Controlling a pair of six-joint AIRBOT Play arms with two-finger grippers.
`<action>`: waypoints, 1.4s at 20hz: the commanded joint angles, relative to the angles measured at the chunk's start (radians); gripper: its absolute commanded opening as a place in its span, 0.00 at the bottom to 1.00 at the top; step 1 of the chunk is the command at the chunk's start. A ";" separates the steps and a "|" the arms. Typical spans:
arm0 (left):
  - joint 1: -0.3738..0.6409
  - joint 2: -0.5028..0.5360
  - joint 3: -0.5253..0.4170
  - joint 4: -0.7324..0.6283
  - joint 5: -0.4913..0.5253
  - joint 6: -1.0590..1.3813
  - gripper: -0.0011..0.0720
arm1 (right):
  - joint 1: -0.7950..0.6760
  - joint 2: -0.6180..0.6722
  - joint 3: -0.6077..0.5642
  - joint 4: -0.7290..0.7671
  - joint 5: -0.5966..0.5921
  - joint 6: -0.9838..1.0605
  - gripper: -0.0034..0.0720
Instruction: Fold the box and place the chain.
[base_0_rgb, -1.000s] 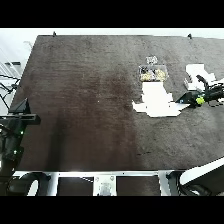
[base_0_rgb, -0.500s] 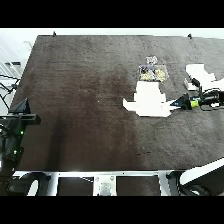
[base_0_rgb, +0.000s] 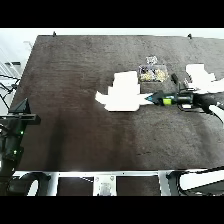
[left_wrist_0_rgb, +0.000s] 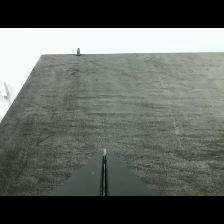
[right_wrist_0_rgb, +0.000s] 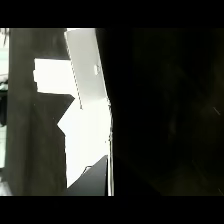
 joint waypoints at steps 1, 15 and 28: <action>0.001 0.000 0.000 0.000 -0.009 -0.001 0.04 | 0.158 0.013 0.030 0.071 -0.172 -0.055 0.05; 0.001 0.000 0.003 0.005 -0.067 0.001 0.92 | 0.248 -0.093 0.087 0.065 -0.282 -0.140 0.05; 0.001 -0.840 0.512 0.043 -0.367 0.039 0.82 | 0.269 -0.092 0.063 0.126 -0.337 -0.140 0.05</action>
